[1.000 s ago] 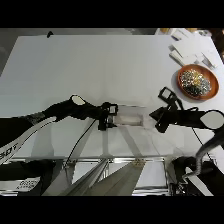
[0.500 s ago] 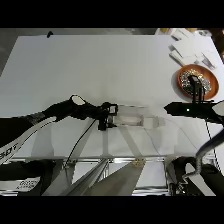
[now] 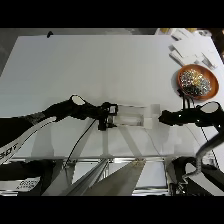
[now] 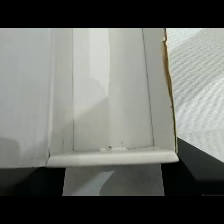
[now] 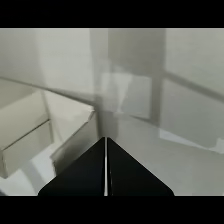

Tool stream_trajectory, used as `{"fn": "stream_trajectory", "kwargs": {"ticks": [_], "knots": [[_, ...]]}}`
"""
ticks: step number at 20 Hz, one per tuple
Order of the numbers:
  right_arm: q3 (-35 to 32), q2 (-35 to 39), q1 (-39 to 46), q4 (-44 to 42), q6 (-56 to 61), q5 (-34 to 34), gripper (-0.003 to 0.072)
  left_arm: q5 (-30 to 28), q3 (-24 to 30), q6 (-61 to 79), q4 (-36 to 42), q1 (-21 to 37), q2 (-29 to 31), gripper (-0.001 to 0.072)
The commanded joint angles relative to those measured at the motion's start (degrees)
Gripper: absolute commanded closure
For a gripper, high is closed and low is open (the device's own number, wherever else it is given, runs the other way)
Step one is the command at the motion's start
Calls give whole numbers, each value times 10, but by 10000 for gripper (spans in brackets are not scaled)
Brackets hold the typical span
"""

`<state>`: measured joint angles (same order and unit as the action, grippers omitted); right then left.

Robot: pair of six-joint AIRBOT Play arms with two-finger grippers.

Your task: Fold the box and place the chain.

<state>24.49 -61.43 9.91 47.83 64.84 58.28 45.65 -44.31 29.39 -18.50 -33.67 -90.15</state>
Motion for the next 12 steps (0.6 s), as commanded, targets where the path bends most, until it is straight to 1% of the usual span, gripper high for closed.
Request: {"fn": "stream_trajectory", "kwargs": {"ticks": [1,6,9,10,11,12], "knots": [[-7,-21,-19,-37,-23,5,668,0,0,0,0,0,0,457],[-7,-21,-24,-33,-19,-3,668,0,0,0,0,0,0,457],[-7,-14,-32,-68,-40,14,660,0,0,0,0,0,0,457],[-7,-6,-41,-78,-39,14,558,0,0,0,0,0,0,457],[-7,4,-50,-81,-38,14,438,0,0,0,0,0,0,457],[-7,14,-58,-80,-38,13,427,0,0,0,0,0,0,457]]}}
